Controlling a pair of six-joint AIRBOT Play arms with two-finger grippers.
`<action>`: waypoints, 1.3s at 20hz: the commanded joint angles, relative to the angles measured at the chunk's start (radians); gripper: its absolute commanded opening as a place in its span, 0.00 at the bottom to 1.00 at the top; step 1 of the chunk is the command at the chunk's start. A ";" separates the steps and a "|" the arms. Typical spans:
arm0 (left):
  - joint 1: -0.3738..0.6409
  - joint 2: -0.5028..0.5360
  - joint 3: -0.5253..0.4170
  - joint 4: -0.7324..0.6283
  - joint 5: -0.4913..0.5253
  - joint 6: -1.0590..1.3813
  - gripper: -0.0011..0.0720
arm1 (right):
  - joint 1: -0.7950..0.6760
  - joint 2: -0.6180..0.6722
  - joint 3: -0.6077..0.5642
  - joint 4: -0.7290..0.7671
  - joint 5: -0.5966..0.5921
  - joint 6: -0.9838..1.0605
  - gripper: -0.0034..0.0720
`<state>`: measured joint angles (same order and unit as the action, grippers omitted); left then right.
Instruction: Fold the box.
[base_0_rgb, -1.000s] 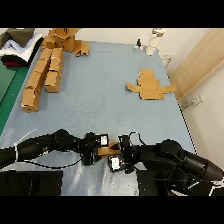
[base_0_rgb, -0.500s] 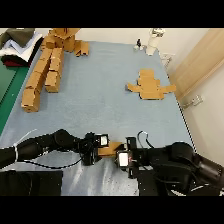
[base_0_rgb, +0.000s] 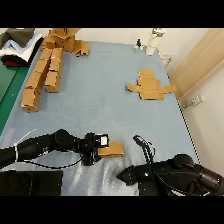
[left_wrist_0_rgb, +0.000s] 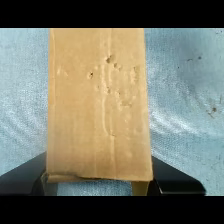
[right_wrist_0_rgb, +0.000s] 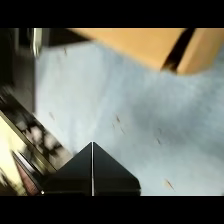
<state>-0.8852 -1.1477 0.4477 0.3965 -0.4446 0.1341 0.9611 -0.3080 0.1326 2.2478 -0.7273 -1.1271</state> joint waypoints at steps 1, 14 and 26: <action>0.000 0.000 0.000 0.000 0.000 0.000 0.72 | 0.007 -0.034 -0.073 0.089 0.497 0.132 0.05; 0.000 0.000 0.000 0.000 0.000 0.000 0.72 | 0.007 -0.048 -0.072 0.034 0.493 0.132 0.05; 0.000 0.000 0.000 0.000 0.000 0.000 0.72 | 0.007 -0.152 -0.072 -0.042 0.466 0.131 0.05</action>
<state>-0.8852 -1.1477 0.4477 0.3969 -0.4446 0.1341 0.9676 -0.4202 0.0616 2.2169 -0.2584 -0.9955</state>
